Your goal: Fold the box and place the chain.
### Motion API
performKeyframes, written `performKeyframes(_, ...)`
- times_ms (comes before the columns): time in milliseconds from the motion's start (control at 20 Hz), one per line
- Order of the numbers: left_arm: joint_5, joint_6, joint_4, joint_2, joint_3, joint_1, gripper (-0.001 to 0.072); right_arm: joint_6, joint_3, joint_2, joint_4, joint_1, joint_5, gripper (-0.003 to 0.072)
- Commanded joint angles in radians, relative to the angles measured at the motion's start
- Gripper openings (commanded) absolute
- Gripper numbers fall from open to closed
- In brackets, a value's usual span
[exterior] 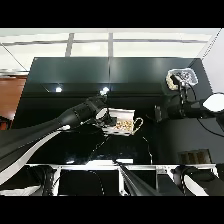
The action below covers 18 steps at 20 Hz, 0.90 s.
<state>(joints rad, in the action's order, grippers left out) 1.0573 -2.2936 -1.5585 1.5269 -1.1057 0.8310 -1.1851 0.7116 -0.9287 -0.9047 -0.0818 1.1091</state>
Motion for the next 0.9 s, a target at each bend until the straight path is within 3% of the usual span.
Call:
performKeyframes(0, 0.001, 0.000, 0.000, -0.001, 0.000, 0.000, 0.0029, 0.313, -0.103, 0.012, -0.056, 0.039, -0.020, 0.0717)
performKeyframes(150, -0.001, 0.000, 0.000, -0.001, 0.000, 0.000, 0.0028, 0.684, -0.216, -0.002, -0.045, -0.026, -0.191, 0.0716)
performKeyframes(300, 0.000, 0.000, 0.000, -0.001, 0.000, 0.000, 0.0029, 1.109, -0.253, -0.054, -0.014, -0.128, -0.320, 0.0716)
performKeyframes(400, 0.000, 0.000, 0.000, -0.001, 0.000, 0.000, 0.0029, 1.193, -0.253, -0.101, 0.090, -0.150, -0.408, 0.0709)
performKeyframes(600, 0.000, 0.000, 0.000, -0.001, 0.000, 0.000, 0.0029, 1.415, -0.232, -0.199, 0.233, -0.150, -0.422, 0.0709)
performKeyframes(850, 0.000, 0.000, 0.000, -0.001, 0.000, 0.000, 0.0028, 1.489, -0.224, -0.264, 0.285, -0.150, -0.489, 0.0709)
